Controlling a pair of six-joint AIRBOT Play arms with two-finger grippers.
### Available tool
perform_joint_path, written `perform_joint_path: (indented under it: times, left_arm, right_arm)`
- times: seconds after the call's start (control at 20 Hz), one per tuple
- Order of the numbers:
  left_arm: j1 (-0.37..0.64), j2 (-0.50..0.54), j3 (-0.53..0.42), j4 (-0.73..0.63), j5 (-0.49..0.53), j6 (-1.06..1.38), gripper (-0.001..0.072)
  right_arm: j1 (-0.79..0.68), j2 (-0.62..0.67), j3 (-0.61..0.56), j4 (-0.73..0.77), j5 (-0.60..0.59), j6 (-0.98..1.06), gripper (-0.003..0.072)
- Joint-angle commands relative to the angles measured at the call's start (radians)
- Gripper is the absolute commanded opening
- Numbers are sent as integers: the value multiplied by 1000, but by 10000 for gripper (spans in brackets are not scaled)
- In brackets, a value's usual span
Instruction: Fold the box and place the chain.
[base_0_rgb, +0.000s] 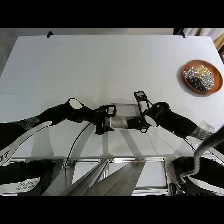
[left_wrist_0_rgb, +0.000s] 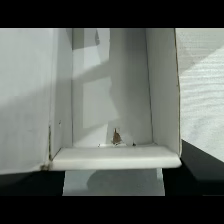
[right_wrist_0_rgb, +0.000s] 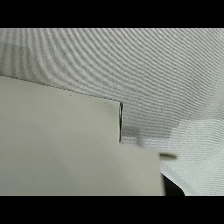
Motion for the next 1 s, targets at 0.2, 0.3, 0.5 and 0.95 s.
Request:
perform_joint_path:
  times: [0.2, 0.3, 0.5, 0.95]
  left_arm:
    - [0, 0, 0, 2, 1, 5, 253]
    - [0, 0, 0, 2, 1, 5, 253]
    - [0, 0, 0, 2, 1, 5, 253]
    - [1, 0, 0, 2, 1, 5, 253]
  right_arm:
    - [1, 11, 0, -3, -30, -9, 413]
    - [1, 43, 13, -7, -50, -43, 413]
    - [-5, 125, 120, -40, 67, -180, 416]
    - [-414, 234, 332, -132, 234, -500, 390]
